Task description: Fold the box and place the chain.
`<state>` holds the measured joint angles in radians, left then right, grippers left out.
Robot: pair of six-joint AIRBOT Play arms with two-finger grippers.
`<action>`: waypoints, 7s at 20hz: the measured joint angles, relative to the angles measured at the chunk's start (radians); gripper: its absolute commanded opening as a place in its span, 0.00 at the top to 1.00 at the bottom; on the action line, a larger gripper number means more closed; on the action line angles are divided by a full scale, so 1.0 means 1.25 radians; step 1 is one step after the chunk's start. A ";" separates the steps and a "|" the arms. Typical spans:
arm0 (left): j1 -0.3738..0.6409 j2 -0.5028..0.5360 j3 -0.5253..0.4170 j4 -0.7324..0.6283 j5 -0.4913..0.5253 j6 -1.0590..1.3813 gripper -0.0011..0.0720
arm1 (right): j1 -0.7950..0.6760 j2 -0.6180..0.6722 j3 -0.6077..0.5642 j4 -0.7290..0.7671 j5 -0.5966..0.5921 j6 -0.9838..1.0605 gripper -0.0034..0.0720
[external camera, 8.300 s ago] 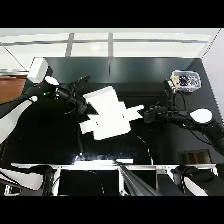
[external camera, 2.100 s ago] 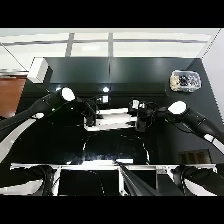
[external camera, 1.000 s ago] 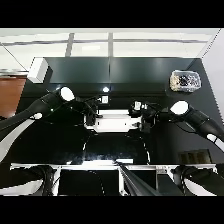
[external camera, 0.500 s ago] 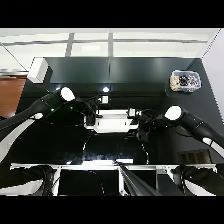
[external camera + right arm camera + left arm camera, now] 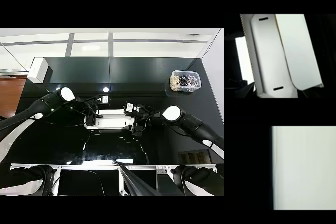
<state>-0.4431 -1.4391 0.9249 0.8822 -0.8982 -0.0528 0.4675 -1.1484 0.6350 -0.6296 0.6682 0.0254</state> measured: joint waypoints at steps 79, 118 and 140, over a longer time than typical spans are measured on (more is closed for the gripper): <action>0.000 0.000 0.000 0.000 -0.020 0.000 0.95 | -0.019 -0.157 0.005 0.082 0.001 -0.211 0.00; 0.156 0.233 -0.001 0.233 -0.171 -0.397 0.95 | -0.023 -0.159 0.006 0.077 0.001 -0.218 0.62; 0.164 0.349 -0.249 -0.300 -0.143 -0.377 0.95 | -0.023 -0.159 0.006 0.077 0.001 -0.218 0.73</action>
<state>-0.2379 -1.0027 0.6132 0.5076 -1.0771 -0.5236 0.4389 -1.3472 0.6422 -0.5335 0.6697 -0.2474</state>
